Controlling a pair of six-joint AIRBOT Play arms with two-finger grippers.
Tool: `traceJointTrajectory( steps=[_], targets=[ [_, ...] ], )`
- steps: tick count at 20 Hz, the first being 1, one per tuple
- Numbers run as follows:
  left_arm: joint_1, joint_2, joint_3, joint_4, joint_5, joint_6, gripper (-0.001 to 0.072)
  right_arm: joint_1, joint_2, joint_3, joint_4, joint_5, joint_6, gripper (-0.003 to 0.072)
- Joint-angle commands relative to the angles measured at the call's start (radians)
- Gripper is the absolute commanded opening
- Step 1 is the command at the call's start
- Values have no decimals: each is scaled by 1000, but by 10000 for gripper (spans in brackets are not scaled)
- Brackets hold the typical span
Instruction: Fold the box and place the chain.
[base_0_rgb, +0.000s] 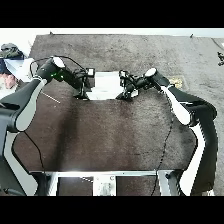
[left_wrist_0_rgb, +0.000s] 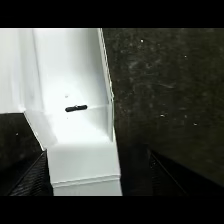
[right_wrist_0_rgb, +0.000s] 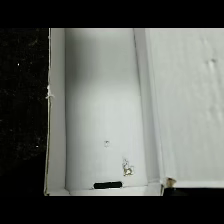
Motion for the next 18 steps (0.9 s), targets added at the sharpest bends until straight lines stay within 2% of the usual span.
traceJointTrajectory(
  steps=[1,6,12,18],
  targets=[
    [-9,-3,-29,-8,70,26,703,0,0,0,1,0,0,269],
    [-9,-4,-30,-72,107,27,703,0,0,0,0,0,0,270],
    [-18,-6,-79,-80,134,43,702,0,0,0,1,0,0,269],
    [-27,-6,-81,-76,202,37,702,0,0,0,1,0,0,269]
  ],
)
